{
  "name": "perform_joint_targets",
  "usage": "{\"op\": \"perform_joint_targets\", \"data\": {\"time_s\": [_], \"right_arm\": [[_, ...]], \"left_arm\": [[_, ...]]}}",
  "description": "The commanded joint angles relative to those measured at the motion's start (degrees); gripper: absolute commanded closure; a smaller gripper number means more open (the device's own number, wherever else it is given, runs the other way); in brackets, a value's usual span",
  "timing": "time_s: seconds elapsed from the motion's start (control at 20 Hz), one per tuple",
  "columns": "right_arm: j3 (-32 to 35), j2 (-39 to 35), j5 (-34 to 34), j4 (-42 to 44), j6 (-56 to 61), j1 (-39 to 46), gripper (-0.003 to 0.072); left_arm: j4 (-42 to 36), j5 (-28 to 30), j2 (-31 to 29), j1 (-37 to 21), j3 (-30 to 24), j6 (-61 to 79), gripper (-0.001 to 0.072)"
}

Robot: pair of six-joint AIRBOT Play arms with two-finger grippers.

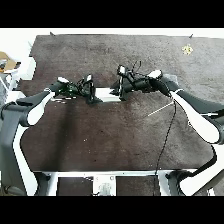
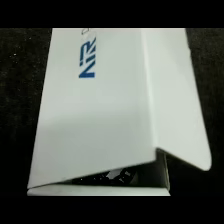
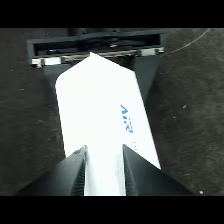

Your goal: Fold the box and place the chain.

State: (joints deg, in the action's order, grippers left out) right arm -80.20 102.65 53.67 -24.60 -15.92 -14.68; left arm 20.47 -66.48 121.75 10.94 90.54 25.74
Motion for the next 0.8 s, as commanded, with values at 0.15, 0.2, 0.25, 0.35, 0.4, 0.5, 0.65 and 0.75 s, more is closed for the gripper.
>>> {"op": "perform_joint_targets", "data": {"time_s": [0.15,0.2,0.25,0.35,0.4,0.5,0.65,0.75], "right_arm": [[-1.4,0.2,-2.9,-0.4,-1.0,-0.1,0.0521],[-1.4,0.2,-2.9,-0.6,-1.0,-0.1,0.0539],[-1.4,0.2,-2.9,-0.7,-1.0,-0.1,0.0539],[-1.3,0.2,-2.1,-0.7,-0.9,-0.1,0.0539],[-1.3,0.2,-1.8,-1.0,-0.8,-0.1,0.0539],[-1.3,0.3,-1.4,-1.1,-0.7,-0.1,0.0538],[-1.2,0.7,-0.9,-2.2,1.0,-0.1,0.0539],[-1.2,1.0,-0.4,-5.4,2.9,-0.1,0.0539]], "left_arm": [[0.0,0.0,0.0,0.0,0.0,0.0,0.0296],[0.0,0.0,0.0,0.0,0.0,0.0,0.0296],[0.0,0.0,0.0,0.0,0.0,0.0,0.0296],[0.0,0.0,0.0,0.0,0.0,0.0,0.0296],[0.0,0.0,0.0,0.0,0.0,0.0,0.0296],[0.0,0.0,0.0,0.0,0.0,0.0,0.0296],[0.0,0.0,0.0,0.0,0.0,0.0,0.0296],[0.0,0.0,0.0,0.0,0.0,0.0,0.0296]]}}
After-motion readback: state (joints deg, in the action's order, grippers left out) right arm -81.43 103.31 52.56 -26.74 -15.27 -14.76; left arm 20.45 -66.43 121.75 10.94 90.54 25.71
